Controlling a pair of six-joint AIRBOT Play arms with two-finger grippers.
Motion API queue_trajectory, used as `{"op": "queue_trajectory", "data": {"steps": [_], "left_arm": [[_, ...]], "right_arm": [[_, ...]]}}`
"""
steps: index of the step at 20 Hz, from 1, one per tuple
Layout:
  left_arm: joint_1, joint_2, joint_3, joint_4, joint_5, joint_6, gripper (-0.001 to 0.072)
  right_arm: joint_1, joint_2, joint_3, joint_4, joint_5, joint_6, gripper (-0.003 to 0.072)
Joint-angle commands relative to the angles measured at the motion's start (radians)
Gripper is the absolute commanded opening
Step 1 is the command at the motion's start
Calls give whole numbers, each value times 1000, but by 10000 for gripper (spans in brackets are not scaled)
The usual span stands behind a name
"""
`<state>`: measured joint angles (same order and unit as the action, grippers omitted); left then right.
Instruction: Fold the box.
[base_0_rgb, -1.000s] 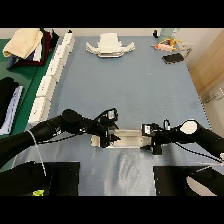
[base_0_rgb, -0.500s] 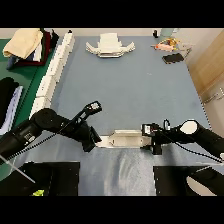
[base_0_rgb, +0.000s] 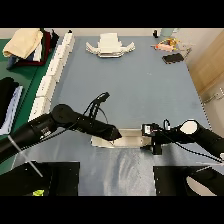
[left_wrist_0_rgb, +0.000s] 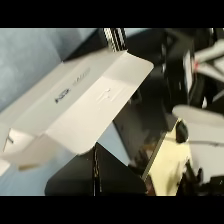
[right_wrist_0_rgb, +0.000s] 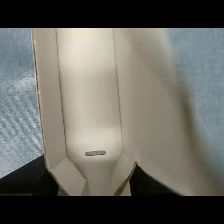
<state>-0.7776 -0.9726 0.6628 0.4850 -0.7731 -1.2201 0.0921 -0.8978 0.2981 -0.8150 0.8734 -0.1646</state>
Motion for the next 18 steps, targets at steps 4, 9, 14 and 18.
{"op": "queue_trajectory", "data": {"steps": [4,9,14,18], "left_arm": [[6,-175,95,-127,136,-68,18],[13,-280,95,-126,153,-116,18],[63,-364,95,-130,85,-139,18],[68,-374,95,-133,82,-138,18]], "right_arm": [[-1,0,1,0,0,0,519],[-1,0,1,0,0,0,519],[-1,0,1,0,0,0,519],[-1,0,1,0,0,0,519]]}}
